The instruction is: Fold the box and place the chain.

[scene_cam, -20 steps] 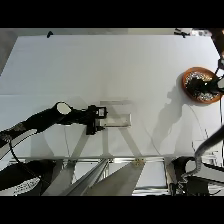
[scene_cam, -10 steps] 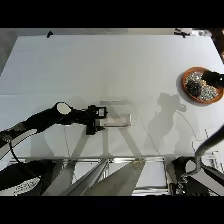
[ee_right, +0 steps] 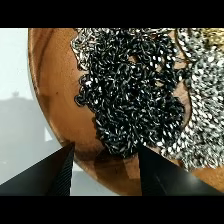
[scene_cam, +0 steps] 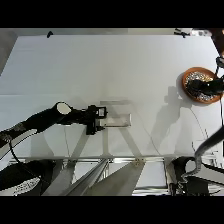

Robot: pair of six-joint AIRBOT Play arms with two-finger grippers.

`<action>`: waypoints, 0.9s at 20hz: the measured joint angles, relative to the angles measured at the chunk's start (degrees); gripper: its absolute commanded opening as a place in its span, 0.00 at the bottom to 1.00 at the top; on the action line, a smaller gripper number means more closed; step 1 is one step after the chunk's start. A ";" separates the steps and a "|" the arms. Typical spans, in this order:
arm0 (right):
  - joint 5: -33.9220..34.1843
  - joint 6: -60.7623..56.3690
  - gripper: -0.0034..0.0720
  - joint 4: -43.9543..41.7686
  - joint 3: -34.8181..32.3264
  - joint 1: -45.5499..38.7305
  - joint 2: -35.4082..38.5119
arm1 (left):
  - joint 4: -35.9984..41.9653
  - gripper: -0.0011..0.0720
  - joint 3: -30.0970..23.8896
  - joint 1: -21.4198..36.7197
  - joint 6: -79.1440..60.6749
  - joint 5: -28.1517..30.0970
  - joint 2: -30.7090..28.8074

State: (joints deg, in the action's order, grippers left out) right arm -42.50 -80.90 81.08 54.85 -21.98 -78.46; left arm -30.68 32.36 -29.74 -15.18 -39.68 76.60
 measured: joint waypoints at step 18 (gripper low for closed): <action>-3.28 0.39 0.06 -1.90 2.91 0.00 -1.99 | 0.00 0.39 0.00 0.00 0.00 0.00 0.00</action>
